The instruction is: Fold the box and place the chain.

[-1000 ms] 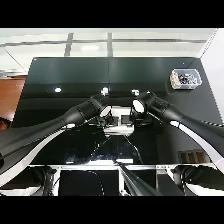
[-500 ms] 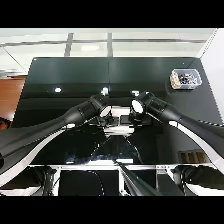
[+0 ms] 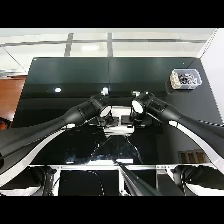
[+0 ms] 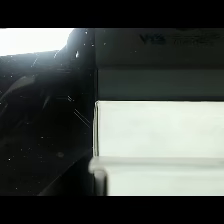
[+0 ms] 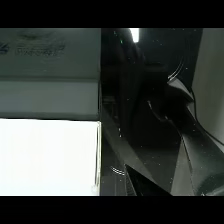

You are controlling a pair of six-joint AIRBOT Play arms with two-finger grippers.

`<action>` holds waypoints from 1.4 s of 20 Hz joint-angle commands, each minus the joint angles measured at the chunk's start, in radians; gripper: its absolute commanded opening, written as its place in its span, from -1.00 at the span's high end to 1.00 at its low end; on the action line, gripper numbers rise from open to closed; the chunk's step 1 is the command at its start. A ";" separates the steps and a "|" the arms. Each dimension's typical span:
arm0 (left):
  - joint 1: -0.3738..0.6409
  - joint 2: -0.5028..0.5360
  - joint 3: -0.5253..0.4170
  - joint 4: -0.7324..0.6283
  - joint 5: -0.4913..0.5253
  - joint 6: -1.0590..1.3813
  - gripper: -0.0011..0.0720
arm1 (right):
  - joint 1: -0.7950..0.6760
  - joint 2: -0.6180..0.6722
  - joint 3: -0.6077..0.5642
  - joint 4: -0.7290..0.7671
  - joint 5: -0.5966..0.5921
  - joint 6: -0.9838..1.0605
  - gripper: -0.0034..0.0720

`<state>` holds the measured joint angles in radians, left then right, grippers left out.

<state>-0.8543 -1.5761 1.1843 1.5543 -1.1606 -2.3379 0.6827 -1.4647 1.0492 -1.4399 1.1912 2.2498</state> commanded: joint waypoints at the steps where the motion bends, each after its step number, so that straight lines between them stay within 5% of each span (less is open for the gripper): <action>1: 0.001 0.000 0.000 0.001 0.000 0.000 0.90 | 0.001 0.000 -0.003 0.006 -0.002 0.002 0.09; 2: 0.001 0.000 0.000 0.001 0.000 0.000 0.90 | 0.001 0.000 -0.005 0.009 -0.002 0.002 0.09; 4: 0.001 0.000 0.000 0.001 0.000 0.000 0.90 | 0.001 -0.001 -0.005 0.018 -0.004 0.002 0.77; 8: 0.001 0.000 0.000 0.001 0.000 0.000 0.90 | 0.001 -0.002 -0.004 -0.002 0.003 0.002 0.87; 10: 0.001 0.000 0.000 0.001 0.000 0.000 0.90 | 0.001 -0.001 -0.004 -0.002 0.002 0.002 0.86; 11: 0.001 0.000 0.000 0.001 0.000 0.000 0.90 | 0.001 0.002 -0.004 -0.002 0.002 0.002 0.63; 12: 0.001 0.000 0.000 0.001 0.000 0.000 0.90 | 0.001 0.010 -0.004 -0.002 0.002 0.002 0.11; 13: 0.001 0.000 0.000 0.001 0.000 0.000 0.90 | 0.001 0.023 -0.003 -0.001 0.003 -0.002 0.06; 19: 0.001 0.000 0.000 0.001 0.000 0.000 0.90 | -0.002 0.285 -0.003 -0.020 0.014 -0.113 0.06; 24: 0.001 0.000 0.000 0.001 0.000 0.000 0.90 | -0.046 0.455 -0.007 -0.655 0.217 -0.112 0.06; 28: 0.001 -0.001 0.000 0.001 0.000 0.000 0.90 | -0.259 0.454 -0.114 -0.745 0.013 -0.109 0.06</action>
